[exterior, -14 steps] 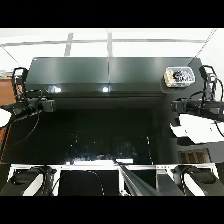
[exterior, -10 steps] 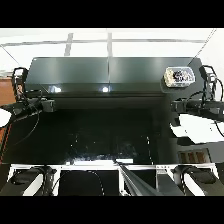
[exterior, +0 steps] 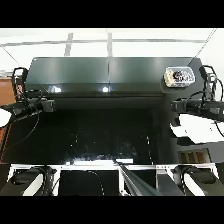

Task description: Fold the box and place the chain.

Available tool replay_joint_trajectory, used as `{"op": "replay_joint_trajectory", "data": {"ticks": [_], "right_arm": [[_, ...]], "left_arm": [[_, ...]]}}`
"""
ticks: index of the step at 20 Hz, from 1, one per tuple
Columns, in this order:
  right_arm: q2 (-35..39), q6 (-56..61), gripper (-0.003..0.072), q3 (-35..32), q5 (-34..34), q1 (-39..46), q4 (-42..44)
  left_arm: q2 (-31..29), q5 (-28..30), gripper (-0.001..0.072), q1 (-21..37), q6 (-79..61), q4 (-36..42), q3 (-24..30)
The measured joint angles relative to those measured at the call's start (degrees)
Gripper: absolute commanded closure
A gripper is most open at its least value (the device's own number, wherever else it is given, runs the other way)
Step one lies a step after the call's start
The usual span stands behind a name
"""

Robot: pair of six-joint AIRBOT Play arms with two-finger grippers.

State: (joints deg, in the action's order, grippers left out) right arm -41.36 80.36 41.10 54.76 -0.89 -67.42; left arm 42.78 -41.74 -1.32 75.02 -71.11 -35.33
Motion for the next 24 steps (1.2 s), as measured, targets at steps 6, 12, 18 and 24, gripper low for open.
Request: {"op": "replay_joint_trajectory", "data": {"ticks": [6,12,18,24], "right_arm": [[0.0,0.0,0.0667,0.0,-4.7,0.0,1.2],[-0.2,0.6,-0.0028,0.0,-5.6,0.4,0.6],[-5.4,11.8,-0.0028,4.9,-5.3,19.7,-23.5],[-24.5,3.7,-0.0028,19.1,2.9,49.5,-23.1]], "left_arm": [[0.5,0.6,0.0528,0.0,0.0,4.3,0.0],[3.0,-2.9,0.0001,0.0,0.2,8.1,0.1],[3.7,-5.2,0.0002,0.0,0.2,7.5,0.1],[3.7,-5.9,0.0002,0.0,0.2,7.3,0.1]]}}
